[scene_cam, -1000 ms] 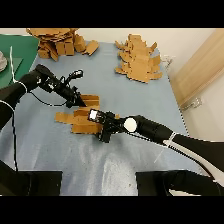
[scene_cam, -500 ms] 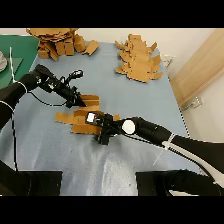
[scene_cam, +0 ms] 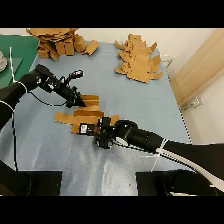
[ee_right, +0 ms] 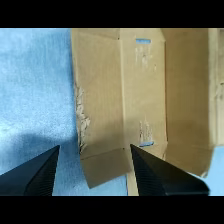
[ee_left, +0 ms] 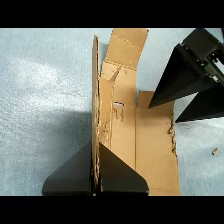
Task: Fold the box.
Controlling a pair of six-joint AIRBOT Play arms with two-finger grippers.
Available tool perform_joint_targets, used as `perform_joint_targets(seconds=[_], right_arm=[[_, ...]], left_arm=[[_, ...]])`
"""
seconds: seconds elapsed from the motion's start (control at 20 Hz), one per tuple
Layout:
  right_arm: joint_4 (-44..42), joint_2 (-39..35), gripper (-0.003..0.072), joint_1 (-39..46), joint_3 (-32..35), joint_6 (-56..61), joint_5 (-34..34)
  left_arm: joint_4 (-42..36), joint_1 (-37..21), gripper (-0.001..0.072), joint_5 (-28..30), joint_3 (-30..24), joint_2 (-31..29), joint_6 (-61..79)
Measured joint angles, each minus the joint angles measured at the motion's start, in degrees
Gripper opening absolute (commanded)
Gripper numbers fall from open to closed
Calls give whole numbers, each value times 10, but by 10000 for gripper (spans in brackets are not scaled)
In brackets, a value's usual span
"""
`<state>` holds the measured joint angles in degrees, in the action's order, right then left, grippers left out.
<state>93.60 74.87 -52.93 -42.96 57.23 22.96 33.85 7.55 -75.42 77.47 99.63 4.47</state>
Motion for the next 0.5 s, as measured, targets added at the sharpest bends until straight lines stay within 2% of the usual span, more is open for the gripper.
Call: perform_joint_targets(seconds=[0.5], right_arm=[[78, 20, 695, 10, -3, 45, -40]], left_arm=[[0, 0, 13, 0, 0, 0, 0]])
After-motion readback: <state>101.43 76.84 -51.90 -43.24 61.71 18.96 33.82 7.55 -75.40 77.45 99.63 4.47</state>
